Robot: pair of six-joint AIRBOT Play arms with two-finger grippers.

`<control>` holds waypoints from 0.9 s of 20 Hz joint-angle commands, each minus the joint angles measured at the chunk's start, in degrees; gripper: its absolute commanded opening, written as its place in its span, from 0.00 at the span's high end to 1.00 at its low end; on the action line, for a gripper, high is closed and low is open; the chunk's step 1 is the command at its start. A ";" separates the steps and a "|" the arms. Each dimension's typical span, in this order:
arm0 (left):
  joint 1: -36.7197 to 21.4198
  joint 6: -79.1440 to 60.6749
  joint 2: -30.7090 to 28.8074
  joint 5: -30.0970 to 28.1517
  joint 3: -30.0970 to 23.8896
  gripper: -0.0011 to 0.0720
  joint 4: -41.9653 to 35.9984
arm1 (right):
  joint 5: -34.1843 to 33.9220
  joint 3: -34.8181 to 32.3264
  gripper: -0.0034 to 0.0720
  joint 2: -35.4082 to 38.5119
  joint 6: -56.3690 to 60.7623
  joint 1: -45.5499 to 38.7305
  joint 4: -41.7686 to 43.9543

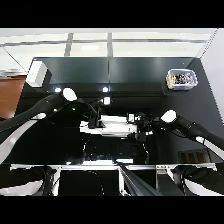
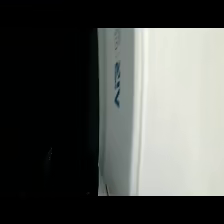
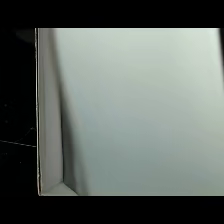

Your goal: Fold the box and place the chain.

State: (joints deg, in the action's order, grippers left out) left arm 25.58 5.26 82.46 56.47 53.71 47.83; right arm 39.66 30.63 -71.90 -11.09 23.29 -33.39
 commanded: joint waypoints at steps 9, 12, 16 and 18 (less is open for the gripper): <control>-10.23 34.84 -12.13 23.65 -5.20 0.95 -9.88 | 0.13 -0.04 0.79 -0.04 -0.07 0.04 -0.09; -5.25 26.86 -8.74 11.47 -8.35 0.95 -21.07 | 0.15 -0.04 0.79 -0.04 -0.07 0.04 -0.11; -3.98 25.18 -5.33 -9.22 -6.71 0.95 -25.86 | 0.15 -0.04 0.79 -0.04 -0.07 0.04 -0.09; -3.85 25.16 -4.96 -15.61 -6.71 0.95 -25.75 | 0.15 -0.04 0.79 -0.04 -0.07 0.04 -0.09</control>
State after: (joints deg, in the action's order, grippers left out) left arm 21.08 31.44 76.23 53.54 46.92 25.80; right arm 39.77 30.59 -71.90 -11.14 23.29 -33.47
